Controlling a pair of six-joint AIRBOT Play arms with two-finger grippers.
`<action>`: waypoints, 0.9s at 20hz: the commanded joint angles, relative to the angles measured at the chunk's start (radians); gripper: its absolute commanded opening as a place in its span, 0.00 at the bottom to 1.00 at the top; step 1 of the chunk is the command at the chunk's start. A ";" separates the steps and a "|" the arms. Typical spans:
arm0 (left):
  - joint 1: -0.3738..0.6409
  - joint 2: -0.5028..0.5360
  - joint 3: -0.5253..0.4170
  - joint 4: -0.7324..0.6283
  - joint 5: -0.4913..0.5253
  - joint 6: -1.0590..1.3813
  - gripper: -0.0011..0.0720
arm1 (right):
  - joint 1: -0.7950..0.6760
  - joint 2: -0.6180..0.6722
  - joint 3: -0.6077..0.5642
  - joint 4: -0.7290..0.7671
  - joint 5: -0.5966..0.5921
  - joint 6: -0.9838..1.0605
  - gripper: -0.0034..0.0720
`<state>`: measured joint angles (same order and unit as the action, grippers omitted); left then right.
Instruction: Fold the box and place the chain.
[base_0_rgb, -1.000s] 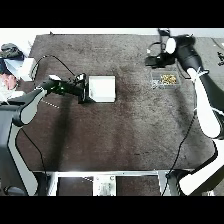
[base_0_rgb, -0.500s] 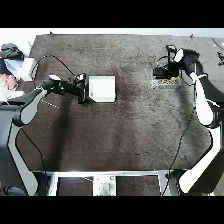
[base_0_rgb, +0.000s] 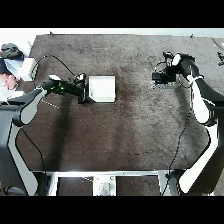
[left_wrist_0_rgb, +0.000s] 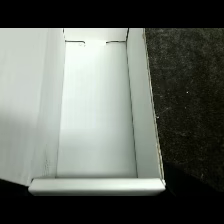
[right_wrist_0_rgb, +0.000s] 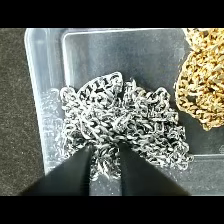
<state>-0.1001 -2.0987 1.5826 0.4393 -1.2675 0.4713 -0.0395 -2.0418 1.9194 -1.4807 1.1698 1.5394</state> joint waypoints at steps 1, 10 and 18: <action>0.000 0.000 0.000 0.000 0.000 0.000 0.65 | 0.000 -0.003 0.000 0.001 -0.003 -0.002 0.07; 0.000 0.000 0.000 0.000 0.000 0.000 0.65 | 0.016 0.119 0.000 0.001 0.026 -0.003 0.07; 0.000 0.000 0.000 0.000 0.000 0.000 0.65 | 0.016 0.343 0.000 -0.017 0.061 -0.061 0.07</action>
<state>-0.1001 -2.0987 1.5826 0.4397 -1.2675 0.4713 -0.0246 -1.7767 1.9182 -1.4933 1.2304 1.5021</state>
